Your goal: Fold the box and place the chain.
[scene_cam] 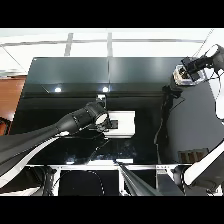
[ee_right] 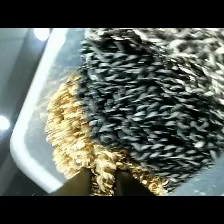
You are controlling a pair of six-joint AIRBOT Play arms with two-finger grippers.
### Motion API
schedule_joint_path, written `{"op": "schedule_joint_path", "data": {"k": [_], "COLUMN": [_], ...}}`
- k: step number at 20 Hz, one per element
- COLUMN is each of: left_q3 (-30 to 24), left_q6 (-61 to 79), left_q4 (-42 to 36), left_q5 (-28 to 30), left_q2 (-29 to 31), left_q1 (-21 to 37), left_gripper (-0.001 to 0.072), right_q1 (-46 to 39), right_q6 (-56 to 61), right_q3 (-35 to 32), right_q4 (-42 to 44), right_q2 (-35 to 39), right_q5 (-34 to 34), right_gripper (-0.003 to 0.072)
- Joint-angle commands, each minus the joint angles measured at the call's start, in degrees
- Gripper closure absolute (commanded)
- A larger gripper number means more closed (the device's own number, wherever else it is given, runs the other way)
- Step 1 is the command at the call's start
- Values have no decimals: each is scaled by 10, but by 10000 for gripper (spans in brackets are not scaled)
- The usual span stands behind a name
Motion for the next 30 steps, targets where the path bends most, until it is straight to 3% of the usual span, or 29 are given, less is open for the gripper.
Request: {"op": "schedule_joint_path", "data": {"k": [1, 10, 15, 20, 25, 27, 30], "left_q3": [0, 0, 0, 0, 0, 0, 0], "left_q6": [0, 0, 0, 0, 0, 0, 0], "left_q4": [0, 0, -4, -4, -3, -3, -3], "left_q5": [0, 0, 0, 0, 0, 0, 0], "left_q2": [0, 0, 0, 0, 0, 0, 0], "left_q1": [0, 0, 0, 0, 1, 1, 1], "left_gripper": [683, 683, 683, 683, 683, 683, 683], "right_q1": [-1, -9, -14, -1, 76, 128, 197], "right_q6": [-113, -312, -338, -371, -390, -390, -388], "right_q3": [32, 48, 38, -80, -238, -289, -334], "right_q4": [5, 14, 118, 181, 197, 211, 222], "right_q2": [20, 247, 355, 492, 626, 649, 652], "right_q5": [2, 71, 121, 156, 205, 252, 265], "right_gripper": [682, 684, 684, 684, 683, 683, 683]}}
